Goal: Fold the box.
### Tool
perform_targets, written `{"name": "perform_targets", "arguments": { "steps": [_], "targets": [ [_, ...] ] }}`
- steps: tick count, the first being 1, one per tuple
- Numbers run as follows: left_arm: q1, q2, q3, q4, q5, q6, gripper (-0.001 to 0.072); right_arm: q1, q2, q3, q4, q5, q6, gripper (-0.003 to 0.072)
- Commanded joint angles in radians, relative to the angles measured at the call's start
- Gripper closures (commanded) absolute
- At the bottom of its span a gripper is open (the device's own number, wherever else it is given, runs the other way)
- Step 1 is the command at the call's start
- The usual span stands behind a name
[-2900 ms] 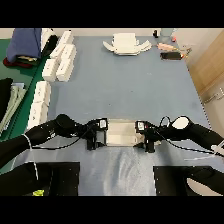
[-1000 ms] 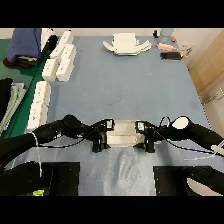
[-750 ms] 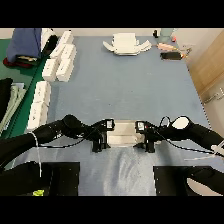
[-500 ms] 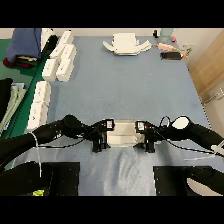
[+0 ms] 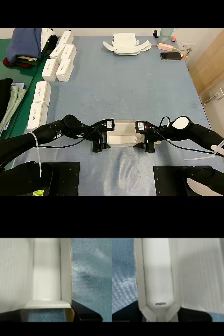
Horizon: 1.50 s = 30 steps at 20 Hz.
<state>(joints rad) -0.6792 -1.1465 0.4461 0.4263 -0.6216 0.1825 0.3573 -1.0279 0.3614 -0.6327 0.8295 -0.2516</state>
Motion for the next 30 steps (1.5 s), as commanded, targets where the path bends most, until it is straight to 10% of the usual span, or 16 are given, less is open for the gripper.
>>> {"name": "perform_targets", "arguments": {
  "steps": [1,4,6,13,21,30],
  "targets": [
    [0.0,-0.001,0.0,0.0,0.001,0.0,0.0242,0.0,0.001,0.001,0.0,0.0,0.0,0.0176],
    [0.0,-0.001,0.0,0.0,0.001,0.0,0.0242,0.0,0.001,0.001,0.0,-0.003,0.0,0.0175],
    [0.0,-0.001,0.0,0.0,0.001,0.0,0.0242,0.0,0.001,0.001,0.023,0.005,-0.002,-0.0034],
    [0.0,-0.001,0.0,0.0,0.001,0.0,0.0241,-0.003,0.03,0.001,-0.011,0.008,0.08,-0.0028],
    [0.0,-0.001,0.0,0.0,0.002,0.0,0.0241,-0.003,0.357,0.001,-0.37,0.119,0.605,-0.0028],
    [0.0,-0.001,0.0,0.0,0.001,0.0,0.0242,0.025,0.599,0.001,-0.097,0.151,1.827,-0.0013]
  ]
}}
